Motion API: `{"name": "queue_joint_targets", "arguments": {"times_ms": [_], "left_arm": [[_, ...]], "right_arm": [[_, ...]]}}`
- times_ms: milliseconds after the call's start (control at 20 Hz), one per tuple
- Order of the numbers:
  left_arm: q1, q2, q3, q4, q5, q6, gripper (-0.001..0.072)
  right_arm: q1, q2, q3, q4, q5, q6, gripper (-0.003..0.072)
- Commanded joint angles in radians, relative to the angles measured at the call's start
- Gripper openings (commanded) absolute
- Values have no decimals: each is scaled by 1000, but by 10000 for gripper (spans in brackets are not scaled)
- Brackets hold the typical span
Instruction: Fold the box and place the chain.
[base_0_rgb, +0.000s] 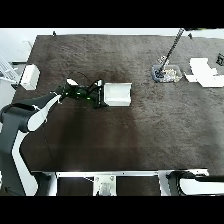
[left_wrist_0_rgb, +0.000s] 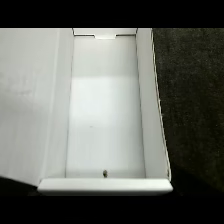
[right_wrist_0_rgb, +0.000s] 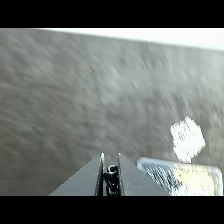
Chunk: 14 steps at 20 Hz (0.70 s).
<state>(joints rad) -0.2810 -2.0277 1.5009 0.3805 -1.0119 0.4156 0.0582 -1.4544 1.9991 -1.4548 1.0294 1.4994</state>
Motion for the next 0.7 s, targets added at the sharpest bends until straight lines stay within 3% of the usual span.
{"name": "queue_joint_targets", "arguments": {"times_ms": [0,650], "left_arm": [[1,0,0,0,1,0,347],[1,0,0,0,1,0,347]], "right_arm": [[84,98,1,-1,34,-26,9],[357,131,-5,-32,301,-39,9]]}}
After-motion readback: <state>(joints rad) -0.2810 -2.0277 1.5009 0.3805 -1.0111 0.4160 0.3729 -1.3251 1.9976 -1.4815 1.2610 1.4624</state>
